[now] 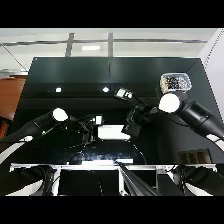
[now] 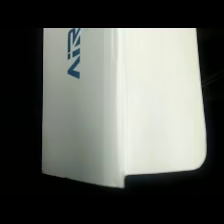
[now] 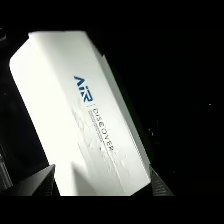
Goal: Fold the box and place the chain.
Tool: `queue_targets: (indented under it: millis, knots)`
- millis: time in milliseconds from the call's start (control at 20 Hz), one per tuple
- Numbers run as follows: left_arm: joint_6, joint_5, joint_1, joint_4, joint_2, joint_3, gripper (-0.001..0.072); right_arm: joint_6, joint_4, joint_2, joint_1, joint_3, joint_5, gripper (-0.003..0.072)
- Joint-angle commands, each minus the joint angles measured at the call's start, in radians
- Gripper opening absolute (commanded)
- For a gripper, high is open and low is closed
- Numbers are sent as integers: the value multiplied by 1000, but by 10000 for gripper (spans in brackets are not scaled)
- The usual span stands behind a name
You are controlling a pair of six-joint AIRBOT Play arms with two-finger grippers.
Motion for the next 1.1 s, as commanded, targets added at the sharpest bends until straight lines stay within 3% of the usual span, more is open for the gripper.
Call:
queue_targets:
  millis: [0, 150, 600, 700, 1050]
  knots:
    - [0, 0, 0, 0, 0, 0, 481, -54, -11, -49, 42, -22, -47, 478]
    - [0, 0, 0, 0, 0, 0, 481, -71, -6, -60, 70, -23, -82, 316]
    - [0, 0, 0, 0, 0, 0, 481, -79, -7, -62, 90, -22, -95, 314]
    - [0, 0, 0, 0, 0, 0, 482, -75, -6, -62, 90, -22, -95, 205]
    - [0, 0, 0, 0, 0, 0, 481, -75, -6, -63, 90, -23, -68, 206]
